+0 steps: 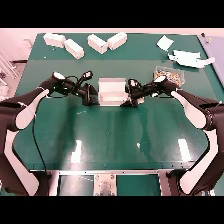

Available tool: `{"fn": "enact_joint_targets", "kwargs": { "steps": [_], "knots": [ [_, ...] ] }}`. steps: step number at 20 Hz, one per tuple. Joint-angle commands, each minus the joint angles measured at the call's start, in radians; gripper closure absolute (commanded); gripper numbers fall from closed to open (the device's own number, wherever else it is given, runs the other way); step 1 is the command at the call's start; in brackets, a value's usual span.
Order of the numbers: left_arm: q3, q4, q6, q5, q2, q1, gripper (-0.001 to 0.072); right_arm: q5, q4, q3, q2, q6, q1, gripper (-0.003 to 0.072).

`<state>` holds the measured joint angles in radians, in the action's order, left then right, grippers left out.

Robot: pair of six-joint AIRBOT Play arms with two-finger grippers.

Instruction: Fold the box and place the chain.

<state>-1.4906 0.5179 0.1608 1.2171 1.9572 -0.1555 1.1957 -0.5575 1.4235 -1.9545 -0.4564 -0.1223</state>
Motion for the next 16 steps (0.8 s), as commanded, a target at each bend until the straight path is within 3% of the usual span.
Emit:
{"fn": "enact_joint_targets", "kwargs": {
  "steps": [1, 16],
  "knots": [
    [0.0, -0.016, 0.033, 0.002, 0.011, -0.005, -0.0011, 0.002, -0.001, 0.0, 0.0, 0.0, -0.001, 0.0093],
    [-0.005, -0.078, 0.154, -0.004, 0.023, -0.006, -0.0011, 0.002, -0.001, 0.0, 0.0, 0.0, 0.0, 0.0094]
  ]
}}
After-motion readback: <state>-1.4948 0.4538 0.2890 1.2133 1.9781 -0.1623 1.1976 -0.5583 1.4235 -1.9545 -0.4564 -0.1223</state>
